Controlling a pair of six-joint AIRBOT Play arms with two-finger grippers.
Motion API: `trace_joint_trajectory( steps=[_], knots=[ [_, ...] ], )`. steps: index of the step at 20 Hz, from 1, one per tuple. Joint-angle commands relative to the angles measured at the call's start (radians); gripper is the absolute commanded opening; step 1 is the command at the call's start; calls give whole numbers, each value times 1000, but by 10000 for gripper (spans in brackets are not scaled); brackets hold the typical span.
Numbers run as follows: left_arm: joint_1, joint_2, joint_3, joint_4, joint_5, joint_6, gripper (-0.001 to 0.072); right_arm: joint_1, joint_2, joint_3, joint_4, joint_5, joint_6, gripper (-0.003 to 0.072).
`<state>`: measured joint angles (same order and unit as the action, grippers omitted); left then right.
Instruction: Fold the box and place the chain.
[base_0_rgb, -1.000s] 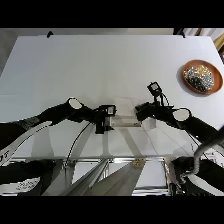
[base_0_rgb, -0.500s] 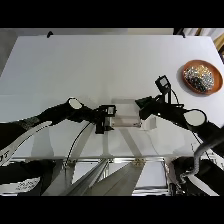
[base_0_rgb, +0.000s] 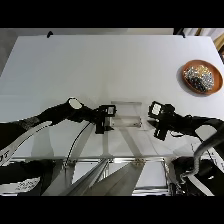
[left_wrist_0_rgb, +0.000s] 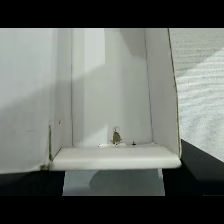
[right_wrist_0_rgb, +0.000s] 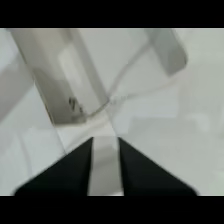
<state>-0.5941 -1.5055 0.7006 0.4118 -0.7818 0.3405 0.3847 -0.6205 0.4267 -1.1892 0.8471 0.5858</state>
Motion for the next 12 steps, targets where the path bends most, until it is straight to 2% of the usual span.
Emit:
trace_joint_trajectory(
  steps=[1, 3, 6, 9, 12],
  knots=[
    [0, 0, 0, 0, 0, 0, 253, 0, -55, 0, -74, 21, -141, 261],
    [0, 0, 0, 0, 0, 0, 253, 0, -115, -1, 3, -24, -317, 258],
    [0, 0, 0, 0, 0, 0, 253, 0, -204, -10, 51, -28, -557, 252],
    [0, 0, 0, 0, 0, 0, 253, 0, -267, -10, 106, -45, -629, 212],
    [0, 0, 0, 0, 0, 0, 253, 0, -312, -9, 192, -87, -675, 212]
  ],
)
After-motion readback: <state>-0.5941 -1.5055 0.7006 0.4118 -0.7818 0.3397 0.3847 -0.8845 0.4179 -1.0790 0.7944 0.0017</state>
